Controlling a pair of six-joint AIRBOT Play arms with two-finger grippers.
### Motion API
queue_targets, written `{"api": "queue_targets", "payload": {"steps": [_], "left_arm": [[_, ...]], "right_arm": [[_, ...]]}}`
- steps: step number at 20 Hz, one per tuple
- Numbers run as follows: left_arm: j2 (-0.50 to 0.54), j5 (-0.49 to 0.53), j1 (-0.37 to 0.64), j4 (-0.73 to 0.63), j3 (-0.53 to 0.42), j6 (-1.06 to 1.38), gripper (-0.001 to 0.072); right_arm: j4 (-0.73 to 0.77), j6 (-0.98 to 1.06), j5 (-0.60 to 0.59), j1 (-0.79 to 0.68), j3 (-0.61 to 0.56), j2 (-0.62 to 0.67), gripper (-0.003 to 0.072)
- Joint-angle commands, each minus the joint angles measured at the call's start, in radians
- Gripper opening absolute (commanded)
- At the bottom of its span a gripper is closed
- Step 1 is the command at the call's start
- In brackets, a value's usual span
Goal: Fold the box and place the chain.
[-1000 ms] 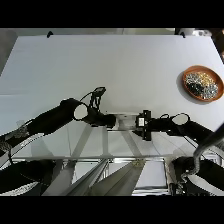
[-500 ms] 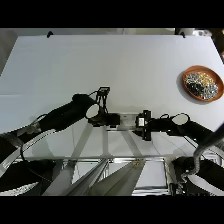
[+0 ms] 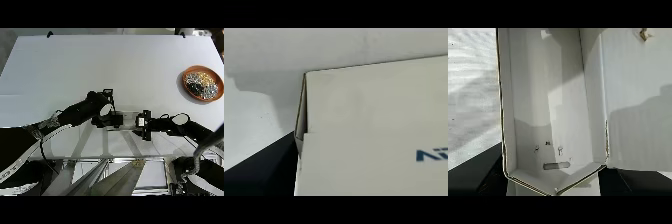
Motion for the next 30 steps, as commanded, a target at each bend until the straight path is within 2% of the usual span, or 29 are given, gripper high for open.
{"api": "queue_targets", "payload": {"steps": [1, 2, 3, 4, 10, 11, 12, 13, 17, 19, 21, 24, 25, 26, 27, 28, 30], "left_arm": [[-0.007, -0.008, -0.001, 0.031, 0.005, -0.054, 0.0486], [-0.008, -0.008, -0.001, 0.031, 0.005, -0.055, 0.0483], [-0.010, -0.008, -0.002, 0.029, 0.005, -0.064, 0.0446], [-0.012, -0.009, -0.005, 0.029, 0.005, -0.087, 0.0378], [-0.039, -0.005, -0.042, 0.022, 0.005, -0.096, 0.0368], [-0.042, -0.005, -0.046, 0.013, 0.005, -0.095, 0.0302], [-0.045, -0.005, -0.051, 0.005, 0.005, -0.095, 0.0202], [-0.045, -0.004, -0.052, 0.006, 0.005, -0.095, 0.0153], [-0.046, -0.020, -0.052, 0.006, 0.005, -0.095, 0.0152], [-0.049, -0.020, -0.053, 0.004, 0.005, -0.096, 0.0127], [-0.055, -0.020, -0.060, 0.002, 0.005, -0.096, 0.0008], [-0.057, -0.020, -0.063, 0.003, 0.005, -0.095, 0.0009], [-0.057, -0.020, -0.063, 0.003, 0.005, -0.095, 0.0031], [-0.057, -0.019, -0.063, 0.003, 0.005, -0.095, 0.0092], [-0.057, -0.019, -0.063, 0.003, 0.005, -0.095, 0.0213], [-0.057, -0.019, -0.063, 0.003, 0.005, -0.095, 0.0303], [-0.057, -0.019, -0.063, 0.004, 0.005, -0.095, 0.0303]], "right_arm": [[-0.002, 0.000, 0.001, 0.000, 0.000, 0.001, 0.0435], [-0.002, 0.000, 0.001, 0.000, 0.000, 0.001, 0.0435], [-0.002, 0.000, 0.001, 0.000, 0.000, 0.001, 0.0435], [-0.002, 0.000, 0.001, 0.000, 0.000, 0.001, 0.0435], [-0.002, -0.001, 0.000, 0.000, 0.000, 0.001, 0.0435], [-0.002, 0.000, 0.001, 0.000, 0.000, 0.001, 0.0435], [-0.002, 0.000, 0.000, 0.000, 0.000, 0.001, 0.0435], [-0.002, 0.000, 0.001, 0.000, 0.000, 0.001, 0.0435], [-0.002, 0.000, 0.001, 0.000, 0.000, 0.001, 0.0435], [-0.002, 0.000, 0.001, 0.000, 0.000, 0.001, 0.0435], [-0.002, 0.000, 0.001, 0.000, 0.000, 0.001, 0.0435], [-0.002, 0.000, 0.001, 0.000, 0.000, 0.001, 0.0435], [-0.002, 0.000, 0.000, 0.000, 0.000, 0.001, 0.0435], [-0.002, -0.001, 0.001, 0.000, 0.000, 0.001, 0.0435], [-0.002, 0.000, 0.001, 0.000, 0.000, 0.001, 0.0435], [-0.002, -0.001, 0.001, 0.000, 0.000, 0.001, 0.0435], [-0.002, 0.000, 0.001, 0.000, 0.000, 0.001, 0.0435]]}}
